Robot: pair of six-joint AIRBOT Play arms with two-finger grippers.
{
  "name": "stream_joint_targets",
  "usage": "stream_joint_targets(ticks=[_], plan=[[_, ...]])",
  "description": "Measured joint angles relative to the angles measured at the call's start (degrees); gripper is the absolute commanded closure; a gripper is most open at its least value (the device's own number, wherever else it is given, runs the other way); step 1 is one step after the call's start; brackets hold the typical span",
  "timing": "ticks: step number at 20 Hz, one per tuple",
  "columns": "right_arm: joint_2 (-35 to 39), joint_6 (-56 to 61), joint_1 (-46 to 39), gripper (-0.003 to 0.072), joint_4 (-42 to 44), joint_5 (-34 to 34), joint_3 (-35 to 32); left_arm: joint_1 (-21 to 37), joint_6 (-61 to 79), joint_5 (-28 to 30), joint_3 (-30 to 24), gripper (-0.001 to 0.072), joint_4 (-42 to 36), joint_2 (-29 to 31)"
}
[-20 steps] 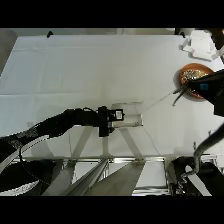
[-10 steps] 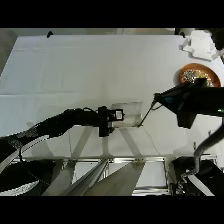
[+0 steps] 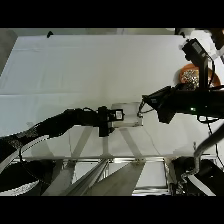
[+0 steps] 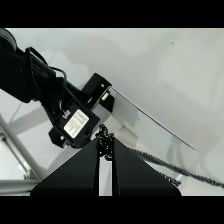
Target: Fold the box and place the chain.
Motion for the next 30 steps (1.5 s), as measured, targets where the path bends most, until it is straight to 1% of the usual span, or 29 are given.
stream_joint_targets(ticks=[9,12,20,24,27,30], plan=[[-1.3,0.3,0.1,0.0665,4.7,-5.0,-1.5,0.0,0.0,0.0,0.0,0.0574,0.0,0.0],[-2.4,0.3,0.1,0.0665,5.7,-6.3,-5.0,0.0,0.0,0.0,0.0,0.0574,0.0,0.0],[-3.5,0.1,0.1,0.0664,6.2,-11.0,-16.9,0.0,0.0,0.0,0.0,0.0574,0.0,0.0],[-3.8,0.1,0.1,0.0663,5.9,-14.2,-22.3,0.0,0.0,0.0,0.0,0.0574,0.0,0.0],[-3.9,0.0,0.5,0.0663,5.7,-17.0,-25.5,0.0,0.0,0.0,0.0,0.0574,0.0,0.0],[-5.8,-0.8,3.1,0.0662,6.2,-20.3,-27.0,0.0,0.0,0.0,0.0,0.0574,0.0,0.0]])
